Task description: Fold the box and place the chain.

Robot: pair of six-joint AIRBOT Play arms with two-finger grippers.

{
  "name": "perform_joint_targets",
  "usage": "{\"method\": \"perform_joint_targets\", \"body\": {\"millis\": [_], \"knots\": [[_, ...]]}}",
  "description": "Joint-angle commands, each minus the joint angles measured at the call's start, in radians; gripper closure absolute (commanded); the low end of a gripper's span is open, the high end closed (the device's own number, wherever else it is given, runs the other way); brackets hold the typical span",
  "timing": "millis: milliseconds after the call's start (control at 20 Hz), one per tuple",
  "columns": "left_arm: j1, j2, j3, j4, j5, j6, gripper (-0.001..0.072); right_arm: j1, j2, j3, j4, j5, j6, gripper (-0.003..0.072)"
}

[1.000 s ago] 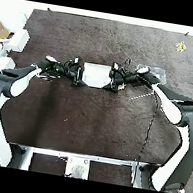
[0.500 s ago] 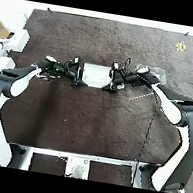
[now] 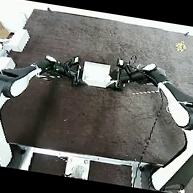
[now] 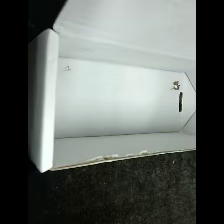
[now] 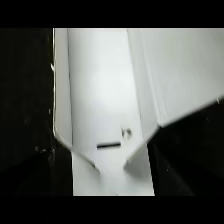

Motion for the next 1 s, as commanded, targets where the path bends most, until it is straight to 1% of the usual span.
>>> {"method": "perform_joint_targets", "body": {"millis": [0, 100, 150, 200, 250, 300, 350, 400, 500, 550, 800, 900, 950], "knots": [[0.001, 0.000, 0.000, 0.002, -0.004, 0.001, 0.0466, -0.017, 0.075, 0.001, -0.186, -0.003, 0.129, 0.0002], [0.001, 0.000, 0.000, 0.002, -0.005, 0.001, 0.0466, -0.019, 0.134, 0.001, -0.206, -0.003, 0.204, 0.0006], [0.001, 0.000, 0.000, 0.002, -0.004, 0.001, 0.0466, -0.019, 0.162, 0.001, -0.188, -0.002, 0.221, 0.0053], [0.001, 0.000, 0.000, 0.002, -0.004, 0.001, 0.0466, -0.019, 0.183, 0.001, -0.123, 0.005, 0.220, 0.0180], [0.001, 0.000, 0.000, 0.002, -0.004, 0.001, 0.0467, -0.019, 0.190, 0.001, -0.031, 0.021, 0.211, 0.0285], [0.001, 0.000, 0.000, 0.002, -0.005, 0.001, 0.0466, -0.018, 0.189, 0.001, 0.068, 0.043, 0.195, 0.0431], [0.001, 0.000, 0.000, 0.002, -0.005, 0.001, 0.0466, -0.016, 0.183, 0.001, 0.131, 0.049, 0.190, 0.0519], [0.001, 0.000, 0.000, 0.002, -0.004, 0.001, 0.0467, -0.010, 0.173, 0.001, 0.183, 0.045, 0.170, 0.0547], [0.001, 0.000, 0.000, 0.002, -0.005, 0.001, 0.0466, 0.007, 0.145, 0.001, 0.237, 0.032, 0.119, 0.0561], [0.001, 0.000, 0.000, 0.002, -0.004, 0.001, 0.0467, 0.020, 0.130, 0.001, 0.250, 0.014, 0.103, 0.0680], [0.001, 0.000, 0.000, 0.002, -0.005, 0.001, 0.0466, 0.048, 0.068, 0.001, 0.254, -0.195, 0.042, 0.0680], [0.001, 0.000, 0.000, 0.002, -0.004, 0.001, 0.0466, 0.048, 0.048, 0.001, 0.259, -0.240, 0.024, 0.0680], [0.001, 0.000, 0.000, 0.002, -0.005, 0.001, 0.0467, 0.048, 0.036, 0.001, 0.261, -0.244, 0.017, 0.0680]]}}
